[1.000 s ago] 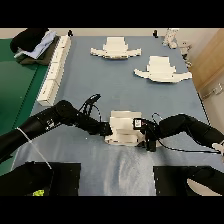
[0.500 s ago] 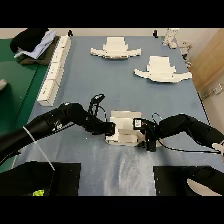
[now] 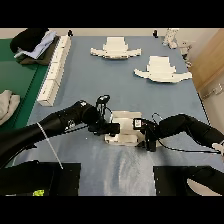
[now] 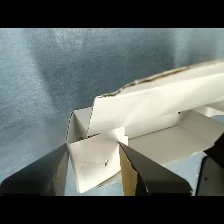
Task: Fold the box.
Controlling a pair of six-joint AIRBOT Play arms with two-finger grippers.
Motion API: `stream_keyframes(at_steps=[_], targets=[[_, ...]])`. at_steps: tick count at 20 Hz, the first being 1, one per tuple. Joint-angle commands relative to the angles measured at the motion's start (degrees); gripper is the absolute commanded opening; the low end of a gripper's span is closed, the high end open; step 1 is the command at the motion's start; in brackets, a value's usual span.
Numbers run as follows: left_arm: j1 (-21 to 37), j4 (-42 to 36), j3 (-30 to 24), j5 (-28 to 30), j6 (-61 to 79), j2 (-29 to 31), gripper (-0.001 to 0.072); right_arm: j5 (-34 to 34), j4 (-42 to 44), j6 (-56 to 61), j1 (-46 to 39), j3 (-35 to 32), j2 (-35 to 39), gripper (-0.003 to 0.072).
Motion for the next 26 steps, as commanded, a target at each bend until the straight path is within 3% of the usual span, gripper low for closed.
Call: stream_keyframes(at_steps=[1, 8, 16, 26], targets=[[-1.77, 5.16, 2.21, -3.67, -6.95, -1.75, 0.0443, 0.00, 0.00, 0.02, 0.07, -0.04, -0.02, 0.0522], [-5.11, 9.57, 6.45, -7.34, -14.43, -4.52, 0.0407, 0.00, -0.09, 0.02, 0.07, -0.04, -0.02, 0.0522], [-6.88, 8.90, 10.97, -11.23, -16.65, -6.97, 0.0407, 0.00, -0.13, 0.02, 0.07, -0.04, -0.02, 0.0521], [-7.34, 9.07, 11.85, -12.52, -19.52, -10.01, 0.0404, 0.00, -0.13, 0.02, 0.07, -0.04, -0.02, 0.0521]])
